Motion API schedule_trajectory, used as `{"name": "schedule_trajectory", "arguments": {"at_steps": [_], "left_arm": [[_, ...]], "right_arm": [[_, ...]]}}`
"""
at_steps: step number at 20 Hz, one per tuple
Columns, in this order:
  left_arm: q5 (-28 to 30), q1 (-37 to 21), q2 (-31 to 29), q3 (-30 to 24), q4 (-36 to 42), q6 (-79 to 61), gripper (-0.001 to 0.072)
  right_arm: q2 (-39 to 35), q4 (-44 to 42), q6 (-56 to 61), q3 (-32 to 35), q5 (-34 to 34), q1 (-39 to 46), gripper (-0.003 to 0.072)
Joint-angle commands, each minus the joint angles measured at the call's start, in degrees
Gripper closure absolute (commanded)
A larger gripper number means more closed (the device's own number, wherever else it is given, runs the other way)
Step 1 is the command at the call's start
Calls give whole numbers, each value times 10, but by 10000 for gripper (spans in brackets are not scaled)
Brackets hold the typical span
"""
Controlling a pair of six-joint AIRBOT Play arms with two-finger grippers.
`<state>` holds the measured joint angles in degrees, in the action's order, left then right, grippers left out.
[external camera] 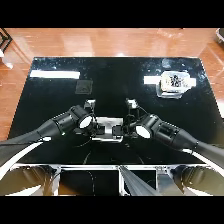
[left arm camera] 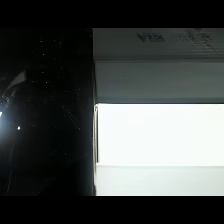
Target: Fold the box and place the chain.
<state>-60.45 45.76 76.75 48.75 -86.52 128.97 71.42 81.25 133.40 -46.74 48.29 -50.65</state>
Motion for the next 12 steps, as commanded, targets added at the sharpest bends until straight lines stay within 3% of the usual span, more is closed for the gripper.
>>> {"name": "schedule_trajectory", "arguments": {"at_steps": [1, 2, 3, 12], "left_arm": [[2, -1, 0, 0, 0, 0, 692], [2, -1, 0, 0, 0, 0, 692], [1, -1, 0, 0, 0, 0, 692], [2, -1, 0, 0, 1, 0, 692]], "right_arm": [[29, 61, 59, -39, 58, -19, 231], [38, 62, 59, -50, 75, -20, 259], [47, 62, 59, -61, 88, -20, 346], [63, 60, 95, -73, 98, -20, 354]]}}
